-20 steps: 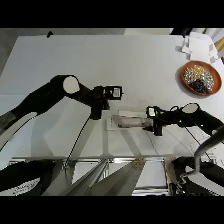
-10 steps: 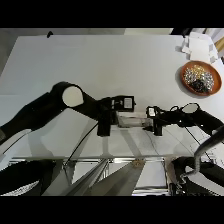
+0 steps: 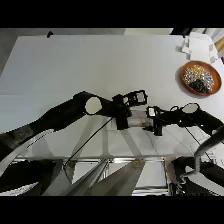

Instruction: Fold the box and place the chain.

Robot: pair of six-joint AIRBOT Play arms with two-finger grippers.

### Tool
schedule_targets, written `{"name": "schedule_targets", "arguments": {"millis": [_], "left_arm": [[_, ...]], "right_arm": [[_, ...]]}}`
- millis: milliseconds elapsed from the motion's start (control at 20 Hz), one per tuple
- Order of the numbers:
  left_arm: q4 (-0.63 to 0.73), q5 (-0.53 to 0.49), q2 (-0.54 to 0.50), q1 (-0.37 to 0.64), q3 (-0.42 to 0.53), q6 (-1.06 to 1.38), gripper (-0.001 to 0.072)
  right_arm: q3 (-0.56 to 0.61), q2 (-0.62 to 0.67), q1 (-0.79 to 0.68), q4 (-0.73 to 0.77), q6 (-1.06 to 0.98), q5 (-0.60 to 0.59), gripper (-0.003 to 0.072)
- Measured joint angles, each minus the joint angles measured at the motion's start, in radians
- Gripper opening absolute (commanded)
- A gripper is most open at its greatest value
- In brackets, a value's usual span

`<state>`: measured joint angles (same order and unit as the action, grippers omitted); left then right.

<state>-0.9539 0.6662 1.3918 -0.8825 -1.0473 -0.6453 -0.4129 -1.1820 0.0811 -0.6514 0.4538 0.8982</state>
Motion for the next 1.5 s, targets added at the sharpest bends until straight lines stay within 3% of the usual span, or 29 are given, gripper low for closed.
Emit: {"name": "schedule_targets", "arguments": {"millis": [200,400,1100,1500], "left_arm": [[-0.004,-0.108,0.047,0.001,0.0,-0.003,0.0003],[-0.003,-0.151,0.08,0.027,0.0,0.007,0.0002],[0.039,-0.088,0.148,0.082,0.0,0.016,0.0003],[0.016,-0.043,0.089,0.085,0.0,0.051,0.0005]], "right_arm": [[0.0,0.0,0.0,0.0,0.0,0.0,0.0434],[0.0,0.0,0.0,0.001,0.0,0.0,0.0434],[0.0,0.0,0.0,0.0,0.0,0.001,0.0434],[0.0,0.0,0.0,-0.001,0.0,0.0,0.0434]]}}
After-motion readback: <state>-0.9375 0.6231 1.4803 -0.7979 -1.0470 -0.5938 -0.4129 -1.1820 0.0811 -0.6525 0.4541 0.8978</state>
